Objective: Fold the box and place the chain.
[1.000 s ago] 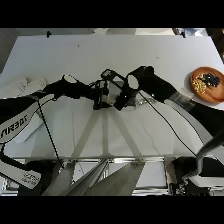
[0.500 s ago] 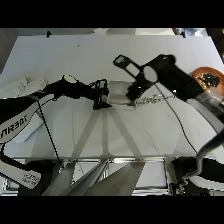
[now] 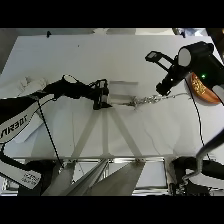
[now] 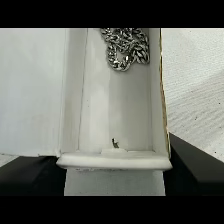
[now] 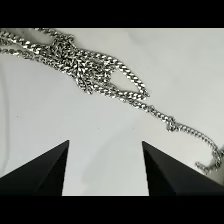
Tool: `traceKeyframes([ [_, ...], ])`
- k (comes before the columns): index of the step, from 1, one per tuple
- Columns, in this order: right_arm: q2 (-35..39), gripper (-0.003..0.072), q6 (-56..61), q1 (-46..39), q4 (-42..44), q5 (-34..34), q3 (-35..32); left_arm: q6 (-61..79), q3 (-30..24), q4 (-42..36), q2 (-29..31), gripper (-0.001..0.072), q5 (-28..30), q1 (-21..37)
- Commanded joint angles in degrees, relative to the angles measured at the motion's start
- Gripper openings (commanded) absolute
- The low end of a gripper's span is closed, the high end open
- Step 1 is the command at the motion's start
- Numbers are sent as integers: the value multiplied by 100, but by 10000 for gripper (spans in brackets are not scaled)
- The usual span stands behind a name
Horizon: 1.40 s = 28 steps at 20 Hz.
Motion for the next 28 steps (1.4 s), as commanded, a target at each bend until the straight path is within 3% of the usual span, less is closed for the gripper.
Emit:
traceKeyframes([
  [1, -505, 550, -750, -181, 501, -109, -11, 0, 0, 0, 4, 300, 0, 2],
  [8, -1513, 553, -905, -85, 911, -308, -11, -2, 0, -2, 4, 300, 0, 2],
  [13, -1615, 531, -1193, 81, 866, -774, -11, 0, 0, 0, 4, 300, 0, 2],
  [17, -1648, 513, -1191, 81, 570, -708, -13, 0, 0, 0, 4, 300, 0, 2],
  [20, -1751, 283, -1145, 81, 505, -588, -13, -2, 0, 0, 4, 300, 2, 2],
  [21, -1764, 106, -1147, 81, 505, -459, -13, 0, 0, 0, 4, 300, 0, 2],
  [22, -1762, 12, -1141, 81, 503, -308, -11, 0, 0, 0, 4, 300, 0, 2],
  [28, -1464, 11, -997, 81, 643, 275, -7, -2, 0, -2, 4, 300, 0, 2],
])
